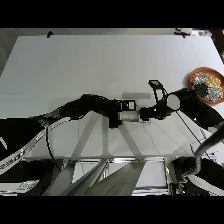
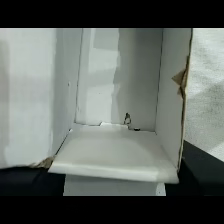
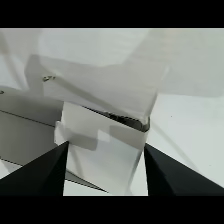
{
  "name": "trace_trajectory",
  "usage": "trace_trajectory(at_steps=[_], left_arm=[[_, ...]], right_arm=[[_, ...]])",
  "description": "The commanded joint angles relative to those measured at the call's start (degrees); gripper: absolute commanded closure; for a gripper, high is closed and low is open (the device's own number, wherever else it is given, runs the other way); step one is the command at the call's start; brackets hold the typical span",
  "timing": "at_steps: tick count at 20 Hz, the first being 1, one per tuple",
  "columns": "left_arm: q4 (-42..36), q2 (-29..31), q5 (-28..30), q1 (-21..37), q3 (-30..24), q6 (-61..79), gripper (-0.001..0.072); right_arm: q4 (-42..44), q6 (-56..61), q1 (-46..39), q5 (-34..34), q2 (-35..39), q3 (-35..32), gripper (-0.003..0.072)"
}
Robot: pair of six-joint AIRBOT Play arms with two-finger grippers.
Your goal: Fold the box and place the chain.
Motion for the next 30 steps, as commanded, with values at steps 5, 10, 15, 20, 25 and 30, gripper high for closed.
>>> trace_trajectory(at_steps=[5,10,15,20,25,30], left_arm=[[0.0,0.0,0.0,0.0,0.0,0.0,0.0434],[0.0,0.0,0.0,0.0,0.0,0.0,0.0434],[0.0,0.0,0.0,0.0,0.0,0.0,0.0434],[0.0,0.0,0.0,0.0,0.0,0.0,0.0434],[0.0,0.0,0.0,0.0,0.0,0.0,0.0434],[0.0,0.0,0.0,0.0,0.0,0.0,0.0434]], right_arm=[[-6.4,11.6,5.6,-0.7,-2.7,0.1,0.0229],[-9.3,14.1,5.8,0.3,-2.7,0.1,0.0312],[-10.0,14.4,5.8,0.3,-3.7,0.1,0.0311],[-10.0,14.3,5.8,0.2,-6.3,0.1,0.0418],[-10.4,14.3,5.8,-0.1,-6.3,0.1,0.0671],[-10.4,14.2,5.8,-0.7,-6.3,0.1,0.0361]])
